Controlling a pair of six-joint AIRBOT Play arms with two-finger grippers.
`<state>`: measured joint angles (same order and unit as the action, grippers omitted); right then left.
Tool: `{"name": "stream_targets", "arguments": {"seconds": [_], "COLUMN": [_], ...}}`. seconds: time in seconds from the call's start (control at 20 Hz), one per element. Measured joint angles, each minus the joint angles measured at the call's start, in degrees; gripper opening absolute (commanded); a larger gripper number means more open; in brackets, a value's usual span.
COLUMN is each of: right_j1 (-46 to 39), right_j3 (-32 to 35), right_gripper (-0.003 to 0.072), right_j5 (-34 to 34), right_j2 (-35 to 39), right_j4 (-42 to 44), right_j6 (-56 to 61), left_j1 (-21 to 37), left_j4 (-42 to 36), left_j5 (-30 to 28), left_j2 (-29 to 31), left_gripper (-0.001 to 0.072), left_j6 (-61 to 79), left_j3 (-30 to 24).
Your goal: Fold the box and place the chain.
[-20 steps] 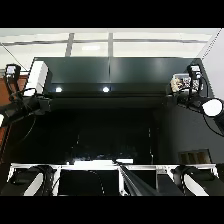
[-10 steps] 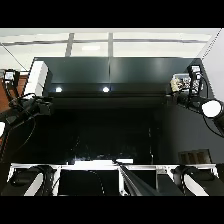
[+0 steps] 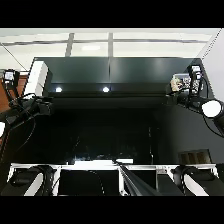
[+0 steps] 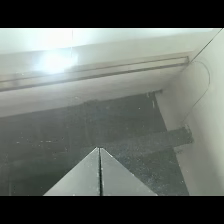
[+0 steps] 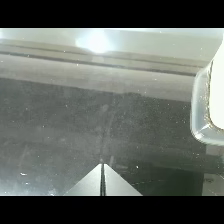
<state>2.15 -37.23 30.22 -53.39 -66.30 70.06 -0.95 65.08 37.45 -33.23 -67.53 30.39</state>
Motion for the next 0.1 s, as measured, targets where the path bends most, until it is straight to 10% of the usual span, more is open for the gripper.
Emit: {"name": "stream_targets", "arguments": {"seconds": [0.1], "right_j1": [0.0], "right_j3": [0.0], "right_gripper": [0.0012], "right_j5": [0.0], "right_j2": [0.0], "right_j4": [0.0], "right_j6": [0.0], "left_j1": [0.0], "left_j4": [0.0], "left_j5": [0.0], "left_j2": [0.0], "left_gripper": [0.0027], "left_j6": [0.0], "left_j3": [0.0]}}
